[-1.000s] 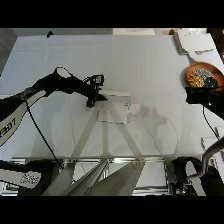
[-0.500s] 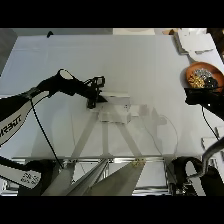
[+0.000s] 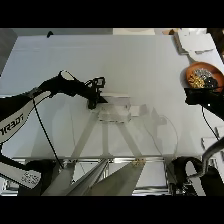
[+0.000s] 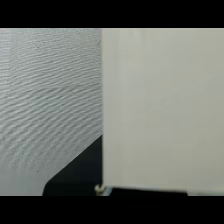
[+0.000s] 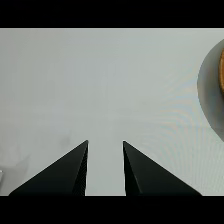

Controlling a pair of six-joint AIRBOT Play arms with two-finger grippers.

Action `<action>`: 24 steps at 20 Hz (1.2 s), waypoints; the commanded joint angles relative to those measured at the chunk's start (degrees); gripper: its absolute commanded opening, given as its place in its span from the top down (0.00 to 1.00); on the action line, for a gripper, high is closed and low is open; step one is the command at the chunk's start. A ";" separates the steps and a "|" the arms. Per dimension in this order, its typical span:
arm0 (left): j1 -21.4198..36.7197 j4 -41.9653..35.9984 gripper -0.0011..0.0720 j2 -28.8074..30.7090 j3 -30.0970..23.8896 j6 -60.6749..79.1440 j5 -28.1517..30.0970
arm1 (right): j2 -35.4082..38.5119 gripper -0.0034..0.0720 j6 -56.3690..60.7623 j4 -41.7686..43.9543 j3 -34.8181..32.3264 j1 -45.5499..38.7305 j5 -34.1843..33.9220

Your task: Fold the box and place the chain.

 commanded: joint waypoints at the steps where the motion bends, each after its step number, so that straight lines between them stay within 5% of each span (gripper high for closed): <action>1: -0.04 0.11 0.97 -0.07 -0.02 0.04 0.07 | 0.00 0.67 0.00 0.33 0.04 -0.04 -0.04; 7: -0.04 0.09 0.97 -0.07 -0.02 0.04 0.04 | 0.20 0.63 -3.96 13.31 0.44 -0.04 5.55; 10: -0.04 0.09 0.97 -0.07 0.00 0.04 0.04 | 0.20 0.20 -15.50 19.32 1.68 0.02 18.64; 11: -0.04 0.09 0.97 -0.07 0.00 0.04 0.02 | 0.20 0.13 -19.98 20.41 1.73 0.61 21.55; 17: -0.04 0.09 0.97 -0.07 -0.02 0.04 0.02 | 0.17 0.04 -40.30 14.56 1.70 14.45 25.90; 24: -0.04 0.09 0.97 -0.07 0.00 0.04 0.02 | 0.17 0.04 -44.19 5.73 1.70 29.24 15.52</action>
